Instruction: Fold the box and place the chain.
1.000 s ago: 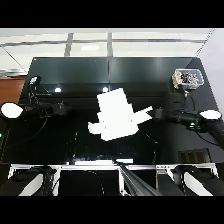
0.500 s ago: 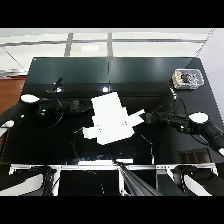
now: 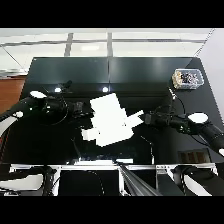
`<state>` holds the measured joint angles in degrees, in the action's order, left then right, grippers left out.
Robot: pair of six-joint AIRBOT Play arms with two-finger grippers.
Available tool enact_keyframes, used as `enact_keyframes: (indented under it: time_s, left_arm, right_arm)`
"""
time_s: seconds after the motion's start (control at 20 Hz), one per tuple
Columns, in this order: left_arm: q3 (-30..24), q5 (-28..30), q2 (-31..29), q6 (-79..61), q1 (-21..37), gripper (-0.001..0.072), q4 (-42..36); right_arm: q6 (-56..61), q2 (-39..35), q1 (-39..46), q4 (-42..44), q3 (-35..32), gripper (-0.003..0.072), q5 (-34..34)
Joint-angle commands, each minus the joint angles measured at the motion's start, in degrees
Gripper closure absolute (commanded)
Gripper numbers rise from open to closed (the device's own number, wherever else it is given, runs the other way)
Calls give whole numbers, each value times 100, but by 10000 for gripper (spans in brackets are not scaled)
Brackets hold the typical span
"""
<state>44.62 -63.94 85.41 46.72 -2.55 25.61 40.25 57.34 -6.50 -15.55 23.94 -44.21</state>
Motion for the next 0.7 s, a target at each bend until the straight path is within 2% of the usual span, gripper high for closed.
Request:
enact_keyframes:
  time_s: [0.0, 0.15, 0.3, 0.5, 0.65]
  left_arm:
    - [26, -24, 177, -2, -26, -1, -190]
    - [26, -101, 295, -2, -350, -1, -142]
    - [26, 101, 446, -28, -741, -1, 111]
    - [31, 15, 638, -1137, -855, -1, -892]
    - [133, -251, 640, -1416, -837, 1, -815]
  right_arm:
    - [0, -4, -4, 7, -2, 669, -37]
    - [0, -4, -4, 7, -2, 669, -55]
    - [0, -4, -4, 9, -2, 669, -79]
    - [2, -4, -4, 7, -2, 670, -382]
    - [0, -4, -4, -9, -2, 669, -505]
